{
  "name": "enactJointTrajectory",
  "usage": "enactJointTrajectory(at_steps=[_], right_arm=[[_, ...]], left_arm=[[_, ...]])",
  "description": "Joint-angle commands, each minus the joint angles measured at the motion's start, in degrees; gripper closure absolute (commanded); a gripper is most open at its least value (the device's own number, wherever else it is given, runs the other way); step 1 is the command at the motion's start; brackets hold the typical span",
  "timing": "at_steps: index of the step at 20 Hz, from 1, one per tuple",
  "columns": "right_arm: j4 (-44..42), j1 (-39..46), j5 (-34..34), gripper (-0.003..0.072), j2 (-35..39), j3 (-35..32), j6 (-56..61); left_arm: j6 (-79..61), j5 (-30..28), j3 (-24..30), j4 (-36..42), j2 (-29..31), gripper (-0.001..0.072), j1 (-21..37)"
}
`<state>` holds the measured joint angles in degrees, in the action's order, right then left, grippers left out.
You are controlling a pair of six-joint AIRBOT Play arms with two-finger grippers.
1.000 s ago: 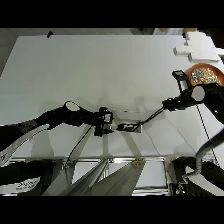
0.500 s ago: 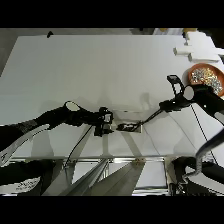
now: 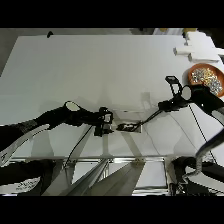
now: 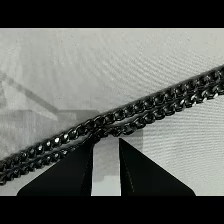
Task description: Fold the box and place the chain.
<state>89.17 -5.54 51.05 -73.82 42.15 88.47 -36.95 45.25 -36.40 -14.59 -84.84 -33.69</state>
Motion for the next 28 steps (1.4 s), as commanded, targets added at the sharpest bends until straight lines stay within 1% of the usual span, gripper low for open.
enactJointTrajectory(at_steps=[1,8,11,18,19,20,21,23,25,26,27,28], right_arm=[[0.0,0.0,-1.0,0.0534,-0.1,0.0,0.1],[-2.9,-0.1,1.8,0.0532,1.7,0.0,-0.1],[-3.0,-1.7,2.9,0.0532,1.8,-0.2,-0.4],[-3.1,-2.1,0.9,0.0536,1.7,-3.9,-0.3],[-3.1,-2.1,0.9,0.0562,1.7,-4.0,-0.4],[-3.3,-2.1,0.7,0.0617,1.7,-4.0,-0.4],[-3.5,-2.1,0.5,0.0614,1.8,-4.0,-0.4],[-4.0,-2.1,0.0,0.0581,3.1,-4.0,-0.4],[-3.9,-2.1,-1.2,0.0566,5.1,-4.0,-0.4],[-3.9,-2.1,-1.7,0.0535,5.8,-4.0,-0.4],[-3.9,-2.1,-2.3,0.0434,5.9,-4.0,-0.4],[-3.9,-2.1,-2.6,0.0408,5.8,-4.0,-0.4]], left_arm=[[0.0,0.0,0.0,0.0,0.0,0.0575,0.0],[0.0,0.0,0.0,0.0,0.0,0.0575,0.0],[0.0,0.0,0.0,0.0,0.0,0.0575,0.0],[0.0,0.0,0.0,0.0,0.0,0.0575,0.0],[0.0,0.0,0.0,0.0,0.0,0.0575,0.0],[0.0,0.0,0.0,0.0,0.0,0.0575,0.0],[0.0,0.0,0.0,0.0,0.0,0.0575,0.0],[0.0,0.0,0.0,0.0,0.0,0.0575,0.0],[0.0,0.0,0.0,0.0,0.0,0.0575,0.0],[0.0,0.0,0.0,0.0,0.0,0.0575,0.0],[0.0,0.0,0.0,0.0,0.0,0.0575,0.0],[0.0,0.0,0.0,0.0,0.0,0.0575,0.0]])
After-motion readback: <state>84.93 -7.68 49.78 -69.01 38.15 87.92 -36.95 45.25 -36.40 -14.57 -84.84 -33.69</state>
